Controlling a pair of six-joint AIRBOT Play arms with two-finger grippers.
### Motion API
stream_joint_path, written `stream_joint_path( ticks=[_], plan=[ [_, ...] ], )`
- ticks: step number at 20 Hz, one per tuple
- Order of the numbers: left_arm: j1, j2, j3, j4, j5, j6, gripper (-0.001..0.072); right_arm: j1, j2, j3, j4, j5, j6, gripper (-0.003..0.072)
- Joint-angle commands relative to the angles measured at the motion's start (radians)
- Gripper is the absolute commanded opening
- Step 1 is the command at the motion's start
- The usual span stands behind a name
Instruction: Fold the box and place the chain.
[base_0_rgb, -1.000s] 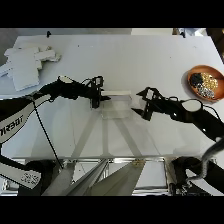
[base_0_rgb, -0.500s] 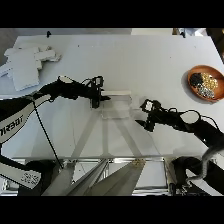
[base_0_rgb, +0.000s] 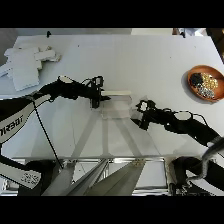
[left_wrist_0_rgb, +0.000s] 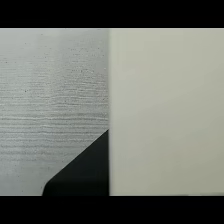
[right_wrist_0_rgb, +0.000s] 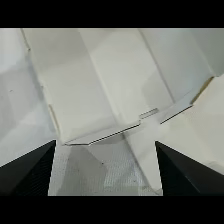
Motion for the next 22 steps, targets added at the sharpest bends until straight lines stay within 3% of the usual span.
stream_joint_path(
  ticks=[1,9,14,18,22],
  plan=[
    [0.0,0.0,0.0,0.0,0.0,0.0,0.0014,0.005,-0.013,0.0,0.129,-0.026,-0.124,0.069],
    [0.0,0.0,0.0,0.0,0.0,0.0,0.0014,0.005,0.006,-0.001,0.111,-0.034,-0.069,0.069],
    [0.0,0.0,0.0,0.0,0.0,0.0,0.0014,0.005,0.018,-0.001,-0.236,0.03,0.155,0.069],
    [0.0,0.0,0.0,0.0,0.0,0.0,0.0014,0.005,-0.007,-0.001,-0.176,-0.007,0.094,0.069],
    [0.0,0.0,0.0,0.0,0.0,0.0,0.0014,0.005,-0.043,0.0,0.038,-0.011,-0.066,0.069]
  ],
)
